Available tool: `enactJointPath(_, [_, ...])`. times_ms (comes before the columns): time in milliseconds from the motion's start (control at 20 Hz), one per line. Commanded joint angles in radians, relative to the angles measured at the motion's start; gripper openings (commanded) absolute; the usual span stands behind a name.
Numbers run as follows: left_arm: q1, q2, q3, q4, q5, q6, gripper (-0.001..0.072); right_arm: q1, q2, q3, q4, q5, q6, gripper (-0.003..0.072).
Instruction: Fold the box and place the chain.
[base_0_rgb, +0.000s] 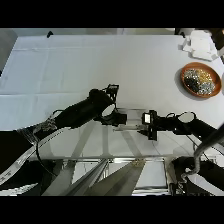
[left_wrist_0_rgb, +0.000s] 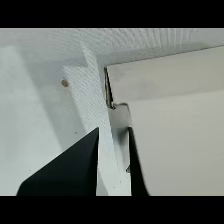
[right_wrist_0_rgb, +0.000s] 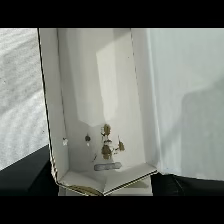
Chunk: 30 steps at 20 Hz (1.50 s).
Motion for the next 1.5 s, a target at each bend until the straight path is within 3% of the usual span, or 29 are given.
enactJointPath(0, [0.005,-0.007,-0.001,0.018,-0.001,0.013,0.0171,0.000,0.001,0.000,0.000,0.001,0.000,0.0413])
enactJointPath(50, [0.005,-0.016,-0.001,0.018,-0.002,0.013,0.0076,0.000,0.001,0.000,0.000,0.001,0.000,0.0413])
enactJointPath(150, [0.004,-0.040,-0.004,0.014,-0.002,-0.008,0.0012,0.000,0.001,0.000,0.000,0.001,0.000,0.0413])
enactJointPath(550, [-0.007,-0.121,-0.009,-0.023,-0.002,-0.178,0.0016,0.000,0.001,0.000,0.000,0.001,0.000,0.0413])
enactJointPath(1450, [-0.010,-0.124,-0.009,-0.033,0.020,-0.178,0.0016,0.000,0.001,0.000,0.000,0.001,0.000,0.0413])
